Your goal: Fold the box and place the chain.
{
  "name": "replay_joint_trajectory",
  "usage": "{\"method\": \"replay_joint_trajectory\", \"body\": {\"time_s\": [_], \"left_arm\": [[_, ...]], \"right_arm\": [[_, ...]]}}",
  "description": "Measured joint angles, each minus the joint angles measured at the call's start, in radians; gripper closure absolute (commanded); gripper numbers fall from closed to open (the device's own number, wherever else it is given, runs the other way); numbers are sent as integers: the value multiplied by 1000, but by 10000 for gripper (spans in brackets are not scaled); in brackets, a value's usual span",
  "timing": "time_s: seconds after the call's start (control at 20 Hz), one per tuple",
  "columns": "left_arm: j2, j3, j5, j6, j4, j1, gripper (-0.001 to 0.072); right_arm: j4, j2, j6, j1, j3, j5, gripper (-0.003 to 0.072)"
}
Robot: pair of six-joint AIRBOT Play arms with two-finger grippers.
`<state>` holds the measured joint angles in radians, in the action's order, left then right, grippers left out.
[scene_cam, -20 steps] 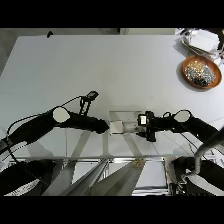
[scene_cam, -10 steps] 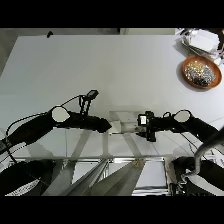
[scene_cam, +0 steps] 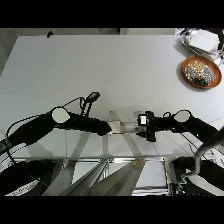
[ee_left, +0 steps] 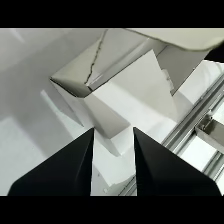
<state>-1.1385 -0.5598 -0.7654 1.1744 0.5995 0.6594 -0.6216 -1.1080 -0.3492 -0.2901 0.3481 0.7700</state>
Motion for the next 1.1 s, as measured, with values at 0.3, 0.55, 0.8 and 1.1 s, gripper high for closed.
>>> {"method": "replay_joint_trajectory", "body": {"time_s": [0.3,0.55,0.8,1.1], "left_arm": [[-25,-60,7,206,166,46,435],[-101,-167,-18,414,291,96,435],[-146,-243,-49,609,383,143,435],[-199,-337,-119,887,556,200,435]], "right_arm": [[0,0,0,0,0,0,220],[0,0,0,0,0,0,220],[0,0,1,0,0,0,220],[0,0,1,0,0,0,220]]}}
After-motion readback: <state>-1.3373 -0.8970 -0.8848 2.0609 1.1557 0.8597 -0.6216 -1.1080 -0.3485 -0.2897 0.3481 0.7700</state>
